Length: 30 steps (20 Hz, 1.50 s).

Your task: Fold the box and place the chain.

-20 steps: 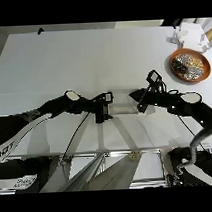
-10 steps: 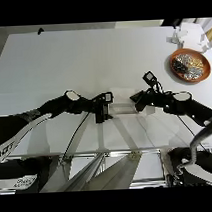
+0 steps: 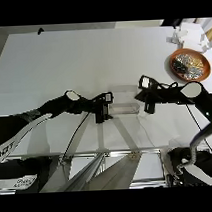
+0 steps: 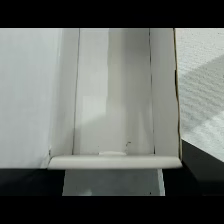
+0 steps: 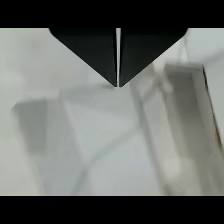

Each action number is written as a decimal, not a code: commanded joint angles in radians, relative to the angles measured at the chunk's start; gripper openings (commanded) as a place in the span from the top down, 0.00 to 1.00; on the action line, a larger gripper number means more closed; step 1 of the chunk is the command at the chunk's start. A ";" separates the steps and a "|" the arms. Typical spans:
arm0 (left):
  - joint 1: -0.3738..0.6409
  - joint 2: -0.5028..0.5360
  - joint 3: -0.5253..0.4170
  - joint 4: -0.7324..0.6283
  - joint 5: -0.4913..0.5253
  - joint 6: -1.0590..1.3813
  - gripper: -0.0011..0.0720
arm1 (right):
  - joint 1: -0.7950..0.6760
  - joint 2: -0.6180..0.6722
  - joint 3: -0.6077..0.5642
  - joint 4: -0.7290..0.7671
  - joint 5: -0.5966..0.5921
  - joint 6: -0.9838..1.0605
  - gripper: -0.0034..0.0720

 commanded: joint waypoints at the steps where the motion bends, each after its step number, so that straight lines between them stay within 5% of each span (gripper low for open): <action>1: 0.000 0.001 0.000 0.000 0.000 0.000 0.80 | 0.000 -0.009 0.014 -0.370 0.102 0.036 0.75; 2: 0.000 0.001 0.000 0.000 0.000 0.000 0.80 | 0.000 -0.019 0.013 -0.336 0.101 0.034 0.64; 5: 0.000 0.001 0.000 0.000 0.000 0.000 0.80 | 0.000 -0.061 0.013 -0.244 0.099 -0.024 0.64; 8: 0.000 0.001 0.000 0.000 0.000 0.000 0.80 | 0.008 -0.095 0.011 -0.187 0.099 -0.074 0.74; 15: 0.000 0.001 0.000 0.000 0.000 0.000 0.80 | 0.032 -0.097 -0.057 -0.126 0.024 -0.174 0.75; 22: 0.000 0.001 0.000 0.000 0.000 0.000 0.80 | 0.032 -0.097 -0.057 -0.126 -0.073 -0.038 0.75; 28: 0.000 0.001 0.000 0.000 0.000 0.000 0.80 | 0.032 -0.097 -0.059 -0.050 -0.003 -0.131 0.76; 30: 0.000 0.001 0.000 0.000 0.000 0.000 0.80 | 0.032 -0.097 -0.059 -0.049 0.001 -0.130 0.85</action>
